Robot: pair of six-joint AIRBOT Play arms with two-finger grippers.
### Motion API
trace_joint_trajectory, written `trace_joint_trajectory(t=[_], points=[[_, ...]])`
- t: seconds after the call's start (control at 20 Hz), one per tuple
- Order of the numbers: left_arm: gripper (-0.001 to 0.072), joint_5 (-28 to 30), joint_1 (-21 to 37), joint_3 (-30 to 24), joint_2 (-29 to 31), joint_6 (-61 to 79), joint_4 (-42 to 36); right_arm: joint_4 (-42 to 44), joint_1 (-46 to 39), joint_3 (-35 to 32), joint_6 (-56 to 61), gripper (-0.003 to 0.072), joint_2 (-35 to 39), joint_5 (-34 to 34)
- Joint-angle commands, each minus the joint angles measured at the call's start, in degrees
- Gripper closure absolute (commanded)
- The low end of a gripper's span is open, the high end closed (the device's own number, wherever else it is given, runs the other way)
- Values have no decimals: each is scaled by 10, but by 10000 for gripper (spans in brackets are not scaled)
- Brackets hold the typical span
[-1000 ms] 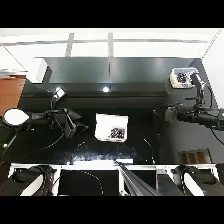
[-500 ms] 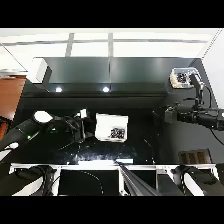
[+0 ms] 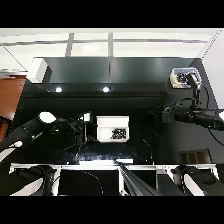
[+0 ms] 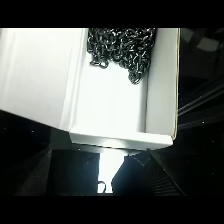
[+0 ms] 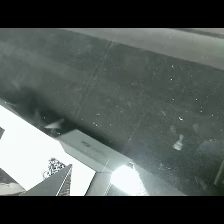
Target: Fold the box and place the chain.
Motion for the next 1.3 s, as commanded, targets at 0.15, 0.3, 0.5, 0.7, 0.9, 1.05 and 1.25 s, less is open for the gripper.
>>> trace_joint_trajectory(t=[0.15, 0.3, 0.5, 0.7, 0.9, 1.05, 1.25], points=[[0, -5, -14, 0, -1, 1, 6, -9, 2, 0, 0, 246, 0, -3], [-1, -5, -24, 0, -1, -5, 7, -9, 2, 0, 0, 246, 0, -5], [-1, -5, -25, 0, -1, -29, 18, -9, 2, 0, 0, 246, 0, -5], [-2, -7, -25, 0, 0, -64, 38, -9, 2, 0, 0, 247, 0, -5], [-2, -3, -30, 0, 0, -64, 17, -10, 2, 0, 0, 247, 0, -7], [-2, 12, -57, 0, 0, -64, 17, -9, 2, 0, 0, 246, 0, -12], [-2, 67, -90, 0, 0, -81, 17, -9, 2, 0, 0, 247, 0, -14]])
